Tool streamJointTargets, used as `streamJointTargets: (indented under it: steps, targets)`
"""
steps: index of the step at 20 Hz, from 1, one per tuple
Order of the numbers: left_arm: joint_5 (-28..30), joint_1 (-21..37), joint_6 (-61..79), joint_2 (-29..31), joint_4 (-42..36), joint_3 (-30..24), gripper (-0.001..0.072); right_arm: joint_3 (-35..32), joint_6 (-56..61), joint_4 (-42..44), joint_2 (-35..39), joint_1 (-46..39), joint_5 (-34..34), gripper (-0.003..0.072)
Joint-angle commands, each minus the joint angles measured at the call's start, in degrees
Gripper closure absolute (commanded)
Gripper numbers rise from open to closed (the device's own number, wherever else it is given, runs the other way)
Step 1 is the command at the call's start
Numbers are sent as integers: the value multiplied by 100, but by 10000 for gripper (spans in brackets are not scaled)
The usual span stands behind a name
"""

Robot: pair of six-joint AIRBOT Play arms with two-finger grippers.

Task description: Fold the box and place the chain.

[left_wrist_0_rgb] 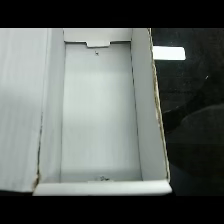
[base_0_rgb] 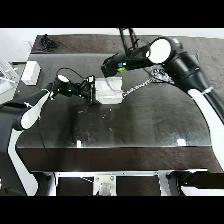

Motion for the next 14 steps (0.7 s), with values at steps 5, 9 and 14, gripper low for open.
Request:
streamJointTargets:
  steps: [5,9,14]
  targets:
    - [0,0,2,-2,0,0,180,-186,-107,234,-907,2,2,683]
    - [0,0,2,-2,0,0,180,-584,-125,-138,-1246,-48,-4,680]
    - [0,0,2,-2,0,2,180,-610,-66,-293,-1222,-518,-39,261]
